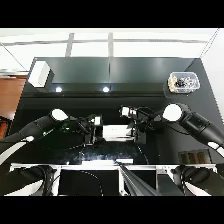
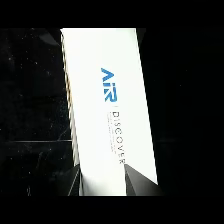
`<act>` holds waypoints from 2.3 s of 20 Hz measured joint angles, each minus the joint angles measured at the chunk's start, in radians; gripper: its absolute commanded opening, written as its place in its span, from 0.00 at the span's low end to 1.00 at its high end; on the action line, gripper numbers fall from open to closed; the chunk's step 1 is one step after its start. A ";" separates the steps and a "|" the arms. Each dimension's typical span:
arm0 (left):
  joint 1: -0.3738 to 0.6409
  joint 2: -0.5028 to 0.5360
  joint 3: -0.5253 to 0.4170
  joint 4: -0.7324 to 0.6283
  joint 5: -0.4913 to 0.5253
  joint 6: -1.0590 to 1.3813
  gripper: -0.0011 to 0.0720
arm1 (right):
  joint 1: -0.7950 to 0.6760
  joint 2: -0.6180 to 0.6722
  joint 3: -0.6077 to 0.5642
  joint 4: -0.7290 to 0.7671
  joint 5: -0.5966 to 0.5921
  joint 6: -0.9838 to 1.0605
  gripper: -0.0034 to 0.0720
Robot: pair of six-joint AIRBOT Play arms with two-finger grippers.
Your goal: Fold the box and place the chain.
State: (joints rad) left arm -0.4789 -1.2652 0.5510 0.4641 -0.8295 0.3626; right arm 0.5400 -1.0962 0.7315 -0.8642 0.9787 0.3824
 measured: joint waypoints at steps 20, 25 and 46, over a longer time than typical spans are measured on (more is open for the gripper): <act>0.000 0.000 0.000 0.004 -0.008 0.004 0.65 | -0.046 0.067 0.048 0.012 0.021 0.476 0.36; 0.000 0.000 0.000 0.003 -0.006 0.001 0.65 | -0.052 0.075 0.057 0.005 0.037 0.557 0.36; 0.000 0.000 0.000 0.002 -0.001 -0.002 0.65 | 0.038 -0.042 0.058 -0.004 0.010 0.051 0.60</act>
State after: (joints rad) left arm -0.4789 -1.2652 0.5510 0.4656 -0.8303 0.3603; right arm 0.5781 -1.1378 0.7891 -0.8684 0.9890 0.4339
